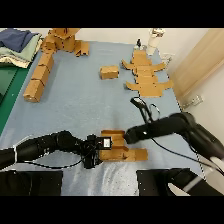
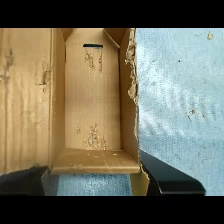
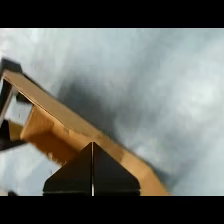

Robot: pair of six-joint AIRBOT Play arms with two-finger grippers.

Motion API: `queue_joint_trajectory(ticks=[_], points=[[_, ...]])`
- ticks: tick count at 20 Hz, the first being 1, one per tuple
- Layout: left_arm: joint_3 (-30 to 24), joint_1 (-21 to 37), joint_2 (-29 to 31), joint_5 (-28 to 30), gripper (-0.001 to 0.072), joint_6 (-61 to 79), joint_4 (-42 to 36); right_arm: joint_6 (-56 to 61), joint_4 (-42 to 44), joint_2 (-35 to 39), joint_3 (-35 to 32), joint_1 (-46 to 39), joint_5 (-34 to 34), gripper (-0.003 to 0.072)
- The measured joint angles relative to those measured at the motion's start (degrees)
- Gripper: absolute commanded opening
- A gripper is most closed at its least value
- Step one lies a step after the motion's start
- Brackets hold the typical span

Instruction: Fold the box.

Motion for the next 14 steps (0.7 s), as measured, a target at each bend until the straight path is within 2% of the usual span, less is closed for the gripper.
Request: queue_joint_trajectory(ticks=[2,4,6,7,8,9,14], points=[[0.0,0.0,0.0,0.0,0.0451,0.0,0.0,0.7,-1.3,6.4,-2.7,0.6,-5.8,0.0030],[0.0,0.0,0.0,0.0,0.0451,0.0,0.0,-2.1,-2.3,11.8,-5.9,1.6,-10.7,0.0462],[0.0,0.0,0.0,0.0,0.0452,0.0,0.0,-6.8,-3.4,15.2,-8.2,2.4,-12.9,0.0474],[0.0,0.0,0.0,0.0,0.0451,0.0,0.0,-8.9,-4.4,16.0,-8.9,2.6,-12.8,0.0484],[0.0,0.0,0.0,0.0,0.0451,0.0,0.0,-11.5,-5.5,16.3,-9.4,2.8,-12.2,0.0531],[0.0,0.0,0.0,0.0,0.0452,0.0,0.0,-14.1,-6.1,16.1,-9.7,2.9,-10.7,0.0532],[0.0,0.0,0.0,0.0,0.0451,0.0,0.0,-28.4,-7.5,9.3,-10.4,3.2,-2.8,0.0532]])
